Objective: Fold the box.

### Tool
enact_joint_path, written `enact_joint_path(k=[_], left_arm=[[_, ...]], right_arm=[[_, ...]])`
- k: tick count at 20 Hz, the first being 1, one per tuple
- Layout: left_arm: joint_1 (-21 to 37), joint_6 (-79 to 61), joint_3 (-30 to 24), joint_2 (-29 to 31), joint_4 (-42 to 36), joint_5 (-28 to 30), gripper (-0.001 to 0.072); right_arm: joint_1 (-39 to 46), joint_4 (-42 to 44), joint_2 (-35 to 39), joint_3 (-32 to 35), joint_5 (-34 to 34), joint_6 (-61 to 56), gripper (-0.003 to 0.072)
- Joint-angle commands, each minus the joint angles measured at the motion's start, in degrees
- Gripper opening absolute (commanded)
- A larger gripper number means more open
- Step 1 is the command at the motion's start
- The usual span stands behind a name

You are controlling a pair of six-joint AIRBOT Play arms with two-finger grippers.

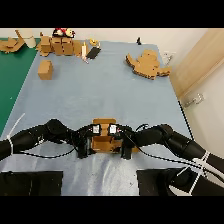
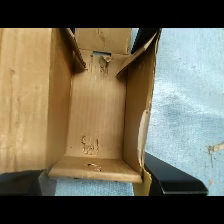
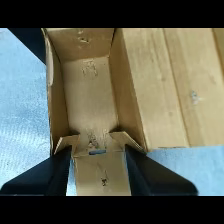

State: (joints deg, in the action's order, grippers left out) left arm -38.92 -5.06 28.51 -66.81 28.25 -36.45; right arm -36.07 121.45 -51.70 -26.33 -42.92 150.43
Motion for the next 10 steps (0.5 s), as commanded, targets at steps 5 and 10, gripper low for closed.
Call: enact_joint_path(k=[5,10], left_arm=[[-0.02,0.00,0.00,-0.04,0.04,0.11,0.0606],[-0.02,0.00,0.00,-0.04,0.04,0.11,0.0607]], right_arm=[[1.11,-17.20,3.39,-1.16,-0.33,-33.22,0.0559],[1.11,-46.29,7.89,-5.07,-16.55,-80.74,0.0062]])
